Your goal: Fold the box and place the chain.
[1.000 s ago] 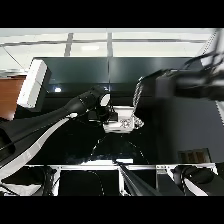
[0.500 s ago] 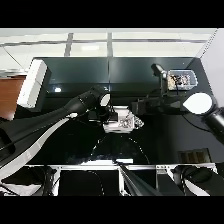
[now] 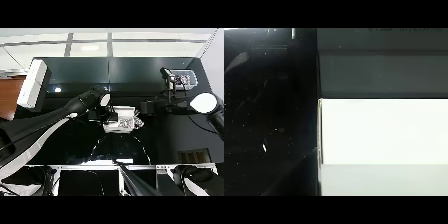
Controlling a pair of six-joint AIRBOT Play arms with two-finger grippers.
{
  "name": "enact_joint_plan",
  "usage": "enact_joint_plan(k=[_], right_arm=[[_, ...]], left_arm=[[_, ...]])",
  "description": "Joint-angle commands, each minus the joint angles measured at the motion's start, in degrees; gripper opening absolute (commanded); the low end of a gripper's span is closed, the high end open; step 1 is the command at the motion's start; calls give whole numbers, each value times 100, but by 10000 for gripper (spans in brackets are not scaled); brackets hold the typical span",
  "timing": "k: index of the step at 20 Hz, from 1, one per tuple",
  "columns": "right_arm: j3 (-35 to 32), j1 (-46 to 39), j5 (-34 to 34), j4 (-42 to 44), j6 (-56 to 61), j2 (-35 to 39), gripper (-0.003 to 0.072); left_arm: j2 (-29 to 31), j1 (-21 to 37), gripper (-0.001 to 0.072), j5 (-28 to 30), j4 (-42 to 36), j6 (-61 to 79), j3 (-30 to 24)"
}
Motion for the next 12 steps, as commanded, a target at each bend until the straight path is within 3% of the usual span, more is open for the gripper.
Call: enact_joint_plan(k=[1,7,8,9,12], right_arm=[[-11,-114,382,197,-13,59,16],[-11,846,-634,444,-9,-284,20],[-11,848,-636,428,-7,-304,129],[-4,769,-531,378,-9,-291,292],[-4,125,234,-55,-101,-136,294]], left_arm=[[0,2,31,7,2,2,4],[0,2,31,0,2,2,4],[0,2,31,-2,2,2,4],[0,2,31,-4,2,2,4],[0,2,31,-11,0,2,4]])
